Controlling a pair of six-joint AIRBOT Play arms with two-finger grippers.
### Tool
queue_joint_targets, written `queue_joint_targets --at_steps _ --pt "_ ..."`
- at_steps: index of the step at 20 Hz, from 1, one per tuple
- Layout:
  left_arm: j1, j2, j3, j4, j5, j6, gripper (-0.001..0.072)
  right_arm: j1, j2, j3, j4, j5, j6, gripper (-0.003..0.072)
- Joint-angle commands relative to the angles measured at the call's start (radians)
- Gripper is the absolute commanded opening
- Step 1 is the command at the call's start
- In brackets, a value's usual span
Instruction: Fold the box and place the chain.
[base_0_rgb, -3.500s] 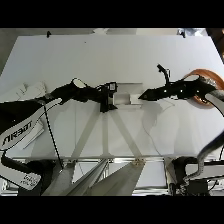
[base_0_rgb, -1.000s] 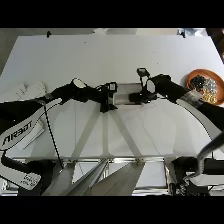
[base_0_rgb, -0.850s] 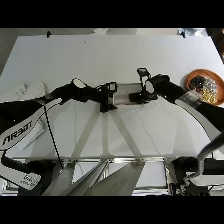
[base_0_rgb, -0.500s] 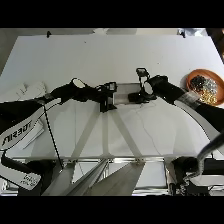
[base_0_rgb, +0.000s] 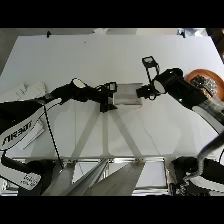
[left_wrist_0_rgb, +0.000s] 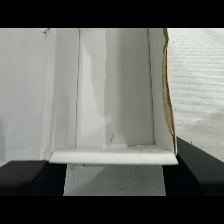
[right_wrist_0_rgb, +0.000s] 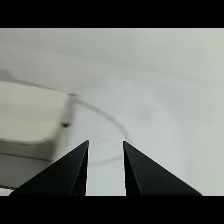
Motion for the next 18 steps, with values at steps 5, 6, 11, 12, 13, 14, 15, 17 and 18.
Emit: queue_joint_targets --at_steps 5,6,11,12,13,14,15,17,18 --pt "0.0 -0.001 0.0 0.0 0.0 -0.001 0.0217 -0.308 0.113 0.0 -0.179 0.085 -0.19 0.0257" --pt "0.0 -0.001 0.0 0.0 0.0 -0.001 0.0217 -0.394 0.112 0.0 -0.172 0.078 -0.222 0.0321" --pt "0.0 -0.001 0.0 0.0 0.0 -0.001 0.0217 -0.775 0.095 0.0 -0.134 -0.058 -0.328 0.0346" --pt "0.0 -0.001 0.0 0.0 0.0 -0.001 0.0218 -0.835 0.077 0.0 -0.101 -0.086 -0.382 0.0375" --pt "0.0 -0.001 0.0 0.0 0.0 -0.001 0.0218 -0.882 0.054 0.0 -0.07 -0.104 -0.421 0.0414" --pt "0.0 -0.001 0.0 0.0 0.0 -0.001 0.0218 -0.923 0.025 0.0 -0.04 -0.117 -0.442 0.0415" --pt "0.0 -0.001 0.0 0.0 0.0 -0.001 0.0218 -0.956 -0.005 0.0 -0.023 -0.136 -0.444 0.0416" --pt "0.0 -0.001 0.0 0.0 0.0 -0.001 0.0217 -0.992 -0.063 0.0 -0.021 -0.173 -0.444 0.0417" --pt "0.0 -0.001 0.0 0.0 0.0 -0.001 0.0217 -0.999 -0.09 0.0 -0.021 -0.188 -0.444 0.0417"
